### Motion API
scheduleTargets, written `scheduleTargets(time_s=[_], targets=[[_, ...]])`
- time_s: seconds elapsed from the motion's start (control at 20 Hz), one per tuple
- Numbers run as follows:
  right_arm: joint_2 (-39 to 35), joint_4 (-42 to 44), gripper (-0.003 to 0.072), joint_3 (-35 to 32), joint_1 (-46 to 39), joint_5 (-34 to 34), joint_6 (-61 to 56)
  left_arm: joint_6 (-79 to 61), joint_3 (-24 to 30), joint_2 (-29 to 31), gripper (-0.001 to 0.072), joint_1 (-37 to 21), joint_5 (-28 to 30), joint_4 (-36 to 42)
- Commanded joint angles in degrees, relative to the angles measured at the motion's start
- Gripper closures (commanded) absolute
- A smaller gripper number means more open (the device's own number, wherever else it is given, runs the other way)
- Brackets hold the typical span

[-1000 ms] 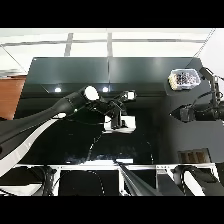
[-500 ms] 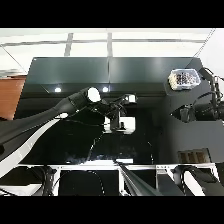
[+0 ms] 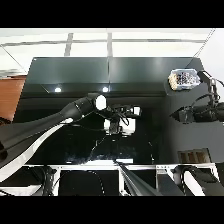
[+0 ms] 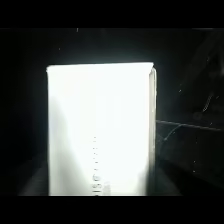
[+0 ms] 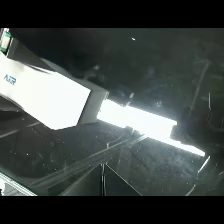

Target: Fold the box and place the chain.

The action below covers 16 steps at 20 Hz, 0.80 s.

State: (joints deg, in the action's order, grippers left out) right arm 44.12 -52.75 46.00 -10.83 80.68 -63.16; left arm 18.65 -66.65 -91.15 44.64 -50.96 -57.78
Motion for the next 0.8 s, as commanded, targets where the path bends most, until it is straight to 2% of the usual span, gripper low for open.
scheduleTargets(time_s=[0.0,0.05,0.15,0.3,0.4,0.5,0.65,0.75], targets=[[-0.04,-0.02,0.0673,-0.83,-0.02,-0.28,-0.04,5.44,-0.07,1.66,0.0272,0.55,0.37,-3.37],[-0.04,0.02,0.0673,-0.83,-0.02,-0.33,-0.04,7.10,-0.07,2.69,0.0319,0.31,0.11,-4.20],[-0.04,0.07,0.0673,-0.83,-0.02,-0.83,-0.07,10.73,-0.04,4.92,0.0360,-1.09,-0.48,-7.06],[-0.04,0.22,0.0673,-0.83,-0.02,-2.80,-0.57,19.63,-0.07,7.39,0.0359,-7.41,-2.23,-12.50],[-0.04,0.24,0.0673,-0.83,-0.02,-4.09,-1.16,25.31,-0.04,7.65,0.0359,-14.64,-4.39,-15.76],[-0.04,0.24,0.0673,-0.83,-0.02,-4.81,-1.36,29.94,-0.13,7.65,0.0359,-23.43,-4.17,-18.95],[-0.02,0.26,0.0673,-0.83,0.00,-5.33,-3.06,38.36,-1.20,7.48,0.0357,-37.88,1.79,-21.49],[-0.02,0.90,0.0673,-0.83,0.00,-5.33,-3.50,42.77,-4.17,5.77,0.0357,-47.58,5.84,-21.07]])
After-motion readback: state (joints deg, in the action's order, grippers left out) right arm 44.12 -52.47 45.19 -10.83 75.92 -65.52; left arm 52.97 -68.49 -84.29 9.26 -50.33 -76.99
